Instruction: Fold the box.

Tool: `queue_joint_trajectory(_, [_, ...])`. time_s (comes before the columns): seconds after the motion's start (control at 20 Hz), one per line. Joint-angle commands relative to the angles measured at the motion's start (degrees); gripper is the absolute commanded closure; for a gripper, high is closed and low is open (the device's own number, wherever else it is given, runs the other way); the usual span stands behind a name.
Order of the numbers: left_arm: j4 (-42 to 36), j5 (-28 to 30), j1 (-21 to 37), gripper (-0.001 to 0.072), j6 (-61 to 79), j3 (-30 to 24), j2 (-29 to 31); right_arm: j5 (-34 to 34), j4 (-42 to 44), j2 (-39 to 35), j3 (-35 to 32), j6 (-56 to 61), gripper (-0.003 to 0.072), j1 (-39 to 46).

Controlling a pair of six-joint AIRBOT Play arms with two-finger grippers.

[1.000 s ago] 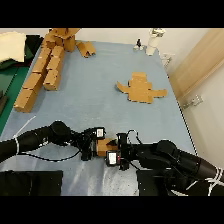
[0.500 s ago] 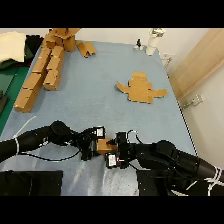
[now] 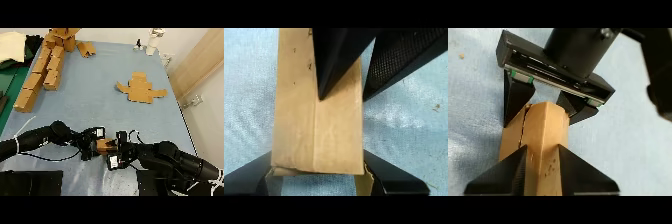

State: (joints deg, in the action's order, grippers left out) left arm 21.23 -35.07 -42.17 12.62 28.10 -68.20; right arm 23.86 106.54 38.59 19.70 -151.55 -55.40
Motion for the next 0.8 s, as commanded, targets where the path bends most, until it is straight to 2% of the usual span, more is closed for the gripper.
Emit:
queue_joint_trajectory(0.0, [0.0,0.2,0.0,0.0184,0.0,0.0,0.0,0.2,0.1,-0.8,0.0,0.0,0.0529,-0.1])
queue_joint_trajectory(0.25, [0.0,0.2,0.0,0.0185,0.0,0.0,0.0,0.4,0.1,-0.9,0.0,0.0,0.0524,-0.1])
queue_joint_trajectory(0.6, [0.0,0.1,0.0,0.0185,0.0,0.0,0.0,5.5,3.8,-0.4,-0.1,0.0,0.0524,-0.1])
queue_joint_trajectory(0.75, [0.0,0.1,0.0,0.0185,0.0,0.0,0.0,5.3,3.8,-0.1,0.0,0.2,0.0524,0.0])
